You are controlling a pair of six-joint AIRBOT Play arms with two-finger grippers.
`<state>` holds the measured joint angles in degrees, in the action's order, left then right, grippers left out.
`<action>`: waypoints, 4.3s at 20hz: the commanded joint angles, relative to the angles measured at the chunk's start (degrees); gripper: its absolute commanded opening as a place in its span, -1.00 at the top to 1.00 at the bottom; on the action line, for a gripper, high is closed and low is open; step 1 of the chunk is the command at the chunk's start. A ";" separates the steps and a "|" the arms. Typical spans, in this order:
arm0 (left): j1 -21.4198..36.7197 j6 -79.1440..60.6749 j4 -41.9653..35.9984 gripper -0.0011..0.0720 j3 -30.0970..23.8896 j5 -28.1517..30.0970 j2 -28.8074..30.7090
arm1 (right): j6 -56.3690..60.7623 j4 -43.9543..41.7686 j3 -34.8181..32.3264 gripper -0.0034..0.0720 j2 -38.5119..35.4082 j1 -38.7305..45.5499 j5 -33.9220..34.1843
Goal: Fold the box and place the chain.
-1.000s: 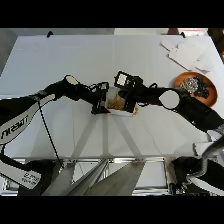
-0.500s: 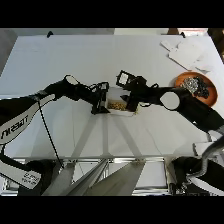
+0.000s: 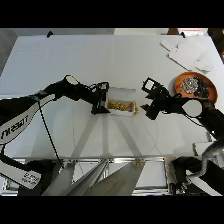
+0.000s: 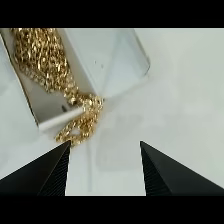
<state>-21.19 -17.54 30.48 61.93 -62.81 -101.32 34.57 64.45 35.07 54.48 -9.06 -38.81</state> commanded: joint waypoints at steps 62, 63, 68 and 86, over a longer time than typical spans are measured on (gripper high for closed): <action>0.02 -0.02 0.02 0.40 0.02 0.00 0.02 | 19.89 2.62 28.13 0.18 19.58 -9.14 -24.20; 0.02 -0.02 0.02 0.40 0.02 0.00 0.02 | 20.55 3.06 30.47 0.18 19.58 -9.11 -24.24; 0.02 -0.02 0.02 0.40 0.02 0.00 0.02 | 27.32 3.48 43.01 0.18 22.62 -5.73 -21.62; 0.02 -0.02 0.02 0.40 0.02 0.00 0.02 | 11.43 -3.61 47.19 -0.17 38.36 -11.28 -32.04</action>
<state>-21.19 -17.54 30.48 61.93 -62.81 -101.32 49.82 61.19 82.46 92.71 -18.46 -71.48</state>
